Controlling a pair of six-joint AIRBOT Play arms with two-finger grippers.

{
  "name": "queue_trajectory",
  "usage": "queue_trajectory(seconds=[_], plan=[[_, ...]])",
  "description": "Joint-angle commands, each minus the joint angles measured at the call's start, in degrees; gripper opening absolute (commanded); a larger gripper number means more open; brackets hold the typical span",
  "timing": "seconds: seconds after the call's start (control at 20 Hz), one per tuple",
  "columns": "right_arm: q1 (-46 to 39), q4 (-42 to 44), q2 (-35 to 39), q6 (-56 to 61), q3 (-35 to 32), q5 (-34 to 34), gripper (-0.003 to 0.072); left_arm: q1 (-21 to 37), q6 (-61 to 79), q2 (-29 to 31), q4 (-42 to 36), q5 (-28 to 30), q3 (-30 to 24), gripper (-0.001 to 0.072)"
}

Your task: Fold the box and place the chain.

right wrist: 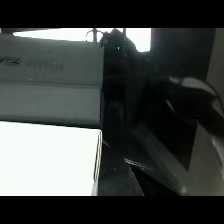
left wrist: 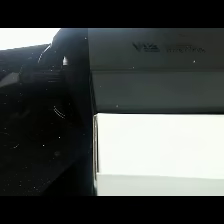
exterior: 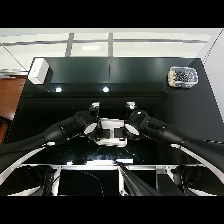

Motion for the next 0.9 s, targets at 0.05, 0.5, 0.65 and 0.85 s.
queue_trajectory(seconds=[0.05,0.5,0.65,0.85], plan=[[-0.1,-1.6,10.3,-8.5,0.2,4.3,0.0424,0.0,-0.1,0.0,0.0,0.2,0.0,0.0031],[-25.1,-36.0,29.5,-14.5,-3.4,1.6,0.0443,0.0,-0.1,0.0,0.1,0.3,0.0,0.0034],[-46.6,-27.3,21.3,-19.3,-4.1,-17.5,0.0704,0.0,-0.1,0.0,0.2,0.4,0.0,0.0034],[-63.0,-2.6,0.0,-35.4,11.0,-23.0,0.0704,0.0,-0.1,0.0,0.2,0.3,0.0,0.0034]])
